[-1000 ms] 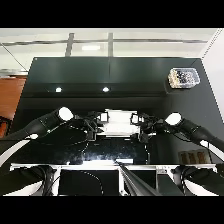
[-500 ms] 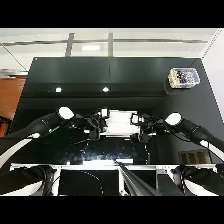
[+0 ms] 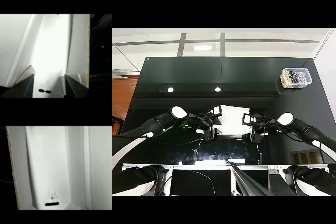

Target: Fold the box and place the chain.

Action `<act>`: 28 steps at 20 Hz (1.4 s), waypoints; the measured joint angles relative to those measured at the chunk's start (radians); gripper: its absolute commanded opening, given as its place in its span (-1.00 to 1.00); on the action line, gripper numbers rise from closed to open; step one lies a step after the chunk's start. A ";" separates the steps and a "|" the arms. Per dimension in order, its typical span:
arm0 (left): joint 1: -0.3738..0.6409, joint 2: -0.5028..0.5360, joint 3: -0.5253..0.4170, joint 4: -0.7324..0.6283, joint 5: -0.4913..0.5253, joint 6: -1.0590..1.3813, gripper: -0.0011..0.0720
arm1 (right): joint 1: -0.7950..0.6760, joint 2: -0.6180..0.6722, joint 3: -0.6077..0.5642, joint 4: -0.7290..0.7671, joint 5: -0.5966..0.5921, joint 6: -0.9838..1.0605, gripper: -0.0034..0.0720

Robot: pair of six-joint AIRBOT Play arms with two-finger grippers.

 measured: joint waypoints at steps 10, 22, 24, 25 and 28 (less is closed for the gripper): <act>0.100 0.108 0.010 0.158 -0.039 -0.242 -0.89 | 0.000 0.000 0.000 0.001 0.000 0.001 0.34; 0.558 0.123 -0.068 0.326 -0.264 -1.311 -0.89 | 0.000 0.000 0.000 0.000 0.000 0.000 0.34; 0.529 0.077 -0.077 0.278 -0.274 -1.319 -0.89 | 0.000 0.000 0.000 0.000 0.000 0.000 0.34; 0.505 0.055 -0.079 0.248 -0.272 -1.318 -0.89 | 0.000 0.000 0.000 0.000 0.000 0.000 0.34; 0.418 0.014 -0.083 0.185 -0.241 -1.310 -0.89 | 0.000 0.000 0.000 0.000 0.000 0.000 0.34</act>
